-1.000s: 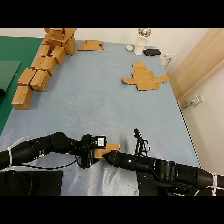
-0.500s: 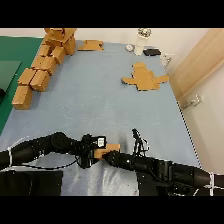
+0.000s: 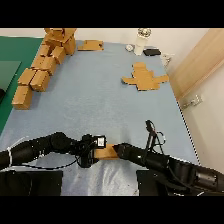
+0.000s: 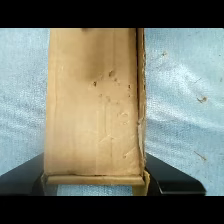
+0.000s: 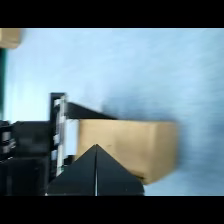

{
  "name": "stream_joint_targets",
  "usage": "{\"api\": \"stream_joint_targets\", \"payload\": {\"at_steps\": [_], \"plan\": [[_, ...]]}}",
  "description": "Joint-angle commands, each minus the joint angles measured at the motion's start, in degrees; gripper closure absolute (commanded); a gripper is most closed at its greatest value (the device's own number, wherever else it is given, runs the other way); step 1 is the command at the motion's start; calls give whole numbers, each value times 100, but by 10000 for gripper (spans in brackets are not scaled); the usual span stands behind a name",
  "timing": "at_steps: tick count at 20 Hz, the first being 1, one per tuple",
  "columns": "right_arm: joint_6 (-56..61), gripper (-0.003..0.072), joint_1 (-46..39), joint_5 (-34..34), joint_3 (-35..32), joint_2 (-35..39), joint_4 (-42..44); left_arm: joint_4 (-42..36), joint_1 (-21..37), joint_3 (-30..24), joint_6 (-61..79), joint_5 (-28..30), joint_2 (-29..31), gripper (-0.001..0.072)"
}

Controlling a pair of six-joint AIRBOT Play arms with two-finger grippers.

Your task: Fold the box.

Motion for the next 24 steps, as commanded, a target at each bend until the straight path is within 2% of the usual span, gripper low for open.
{"api": "stream_joint_targets", "payload": {"at_steps": [1,4,9,18,21,24], "plan": [[-857,687,-111,-2479,363,553,-223,11,2,-2,17,2,2,230],[-1119,686,-328,-3265,485,308,114,11,2,-2,15,2,2,230],[-1193,686,-424,-3193,514,-262,428,9,2,-2,17,197,2,230],[-822,686,-424,-3167,562,-400,-114,9,4,9,-48,205,35,231],[-824,686,-424,-3174,562,-400,-151,37,155,125,-922,439,332,231],[-822,686,-424,-3174,562,-400,-243,37,793,195,-2031,896,809,230]]}}
